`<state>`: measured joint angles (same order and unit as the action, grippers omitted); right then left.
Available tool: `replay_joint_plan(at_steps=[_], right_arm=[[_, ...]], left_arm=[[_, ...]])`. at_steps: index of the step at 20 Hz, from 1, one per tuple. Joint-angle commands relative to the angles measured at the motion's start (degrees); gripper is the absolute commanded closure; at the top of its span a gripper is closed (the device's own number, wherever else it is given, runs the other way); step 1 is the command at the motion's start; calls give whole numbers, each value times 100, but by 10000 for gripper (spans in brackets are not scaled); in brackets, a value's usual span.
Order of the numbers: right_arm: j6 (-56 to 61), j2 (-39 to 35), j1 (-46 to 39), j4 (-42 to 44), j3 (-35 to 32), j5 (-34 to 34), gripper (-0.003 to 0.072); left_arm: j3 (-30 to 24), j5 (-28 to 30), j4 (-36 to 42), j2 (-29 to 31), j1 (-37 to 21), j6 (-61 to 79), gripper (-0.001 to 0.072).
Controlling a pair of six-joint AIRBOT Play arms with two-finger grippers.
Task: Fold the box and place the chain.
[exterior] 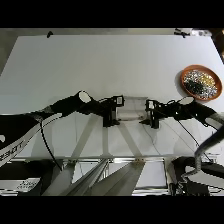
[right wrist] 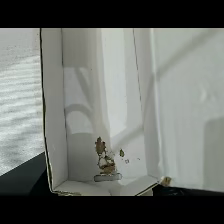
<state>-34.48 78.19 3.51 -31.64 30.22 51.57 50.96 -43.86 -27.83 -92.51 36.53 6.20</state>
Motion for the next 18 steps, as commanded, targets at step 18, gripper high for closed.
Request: replay_joint_plan(at_steps=[18], right_arm=[[-4,-4,-2,-4,0,4,369]], left_arm=[[-2,122,-4,-26,70,-9,437]])
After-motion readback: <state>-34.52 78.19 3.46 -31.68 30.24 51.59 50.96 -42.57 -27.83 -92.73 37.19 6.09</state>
